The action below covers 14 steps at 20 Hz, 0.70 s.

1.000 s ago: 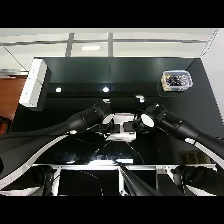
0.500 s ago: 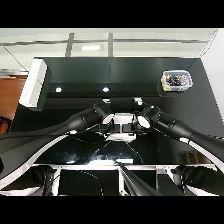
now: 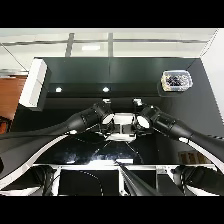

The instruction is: Fold the box and place the chain.

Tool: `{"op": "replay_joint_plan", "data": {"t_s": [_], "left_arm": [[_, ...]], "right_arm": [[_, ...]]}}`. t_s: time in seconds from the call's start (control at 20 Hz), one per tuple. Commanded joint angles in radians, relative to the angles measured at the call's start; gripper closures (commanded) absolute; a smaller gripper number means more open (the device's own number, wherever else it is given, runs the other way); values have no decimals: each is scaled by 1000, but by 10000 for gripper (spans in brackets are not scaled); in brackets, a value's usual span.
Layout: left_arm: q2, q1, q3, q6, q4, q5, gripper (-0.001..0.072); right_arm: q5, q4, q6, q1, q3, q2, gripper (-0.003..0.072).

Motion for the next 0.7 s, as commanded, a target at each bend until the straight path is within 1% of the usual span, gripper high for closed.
{"op": "replay_joint_plan", "data": {"t_s": [0.0,0.45,0.5,0.55,0.6,0.65], "left_arm": [[1,0,1,-1,1,-4,677],[1,0,1,-1,1,-4,677],[1,0,1,-1,1,-4,677],[1,0,1,-1,1,-4,677],[1,0,1,-1,1,-4,676],[1,0,1,-1,1,-4,677]], "right_arm": [[-1,14,3,1,1,0,424],[6,14,11,1,1,-10,428],[6,14,11,1,1,-12,474],[6,14,11,1,1,-13,588],[3,14,11,1,1,-13,666],[2,14,11,1,1,-13,667]]}}
